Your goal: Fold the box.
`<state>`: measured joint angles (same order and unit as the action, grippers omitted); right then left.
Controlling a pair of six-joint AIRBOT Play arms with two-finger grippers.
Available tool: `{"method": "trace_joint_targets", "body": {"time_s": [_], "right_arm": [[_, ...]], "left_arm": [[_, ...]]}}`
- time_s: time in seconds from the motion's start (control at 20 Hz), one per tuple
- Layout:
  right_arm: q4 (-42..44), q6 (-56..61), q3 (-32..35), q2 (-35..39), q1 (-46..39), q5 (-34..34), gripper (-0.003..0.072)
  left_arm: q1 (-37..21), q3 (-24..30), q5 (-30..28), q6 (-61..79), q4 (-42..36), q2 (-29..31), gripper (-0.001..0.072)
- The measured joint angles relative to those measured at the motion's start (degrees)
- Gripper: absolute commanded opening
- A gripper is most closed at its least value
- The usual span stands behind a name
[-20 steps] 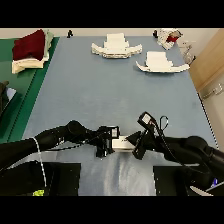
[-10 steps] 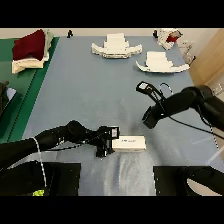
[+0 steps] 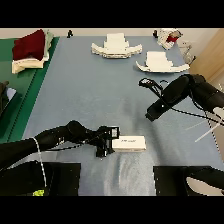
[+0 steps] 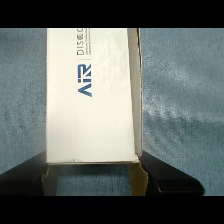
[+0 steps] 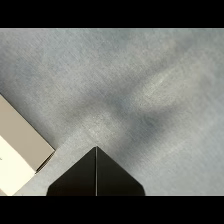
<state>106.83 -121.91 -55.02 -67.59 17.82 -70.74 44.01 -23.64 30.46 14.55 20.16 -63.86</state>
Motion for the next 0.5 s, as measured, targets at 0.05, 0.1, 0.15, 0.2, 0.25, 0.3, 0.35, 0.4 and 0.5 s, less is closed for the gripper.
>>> {"method": "trace_joint_targets", "body": {"time_s": [0.05,0.1,0.15,0.2,0.25,0.3,0.35,0.4,0.5], "right_arm": [[0.02,0.17,-0.09,-0.13,-0.09,-0.11,0.0005],[0.02,0.24,-0.15,-0.22,-0.11,-0.22,0.0005],[0.04,0.37,-0.17,-0.28,-0.15,-0.26,0.0005],[0.04,0.39,-0.22,-0.33,-0.2,-0.28,0.0005],[0.02,0.39,-0.24,-0.35,-0.22,-0.28,0.0005],[0.04,0.42,-0.24,-0.37,-0.22,-0.33,0.0005],[0.04,0.42,-0.24,-0.39,-0.2,-0.33,0.0005],[0.04,0.44,-0.24,-0.39,-0.22,-0.37,0.0005],[0.04,0.46,-0.24,-0.44,-0.22,-0.44,0.0005]], "left_arm": [[0.0,0.0,0.0,0.0,0.0,0.0,0.0442],[-0.02,0.0,0.0,0.0,0.0,0.0,0.0442],[0.0,0.0,0.0,0.0,0.0,0.0,0.0442],[0.0,0.0,0.0,0.0,0.0,0.0,0.0442],[0.0,0.0,0.0,0.0,0.0,0.0,0.0442],[0.0,0.0,0.0,0.0,0.0,0.0,0.0442],[0.0,0.0,0.0,0.0,0.0,0.0,0.0442],[-0.02,0.0,-0.09,0.0,0.0,0.0,0.0442],[-0.04,0.0,-0.83,0.0,-0.02,0.0,0.0442]]}}
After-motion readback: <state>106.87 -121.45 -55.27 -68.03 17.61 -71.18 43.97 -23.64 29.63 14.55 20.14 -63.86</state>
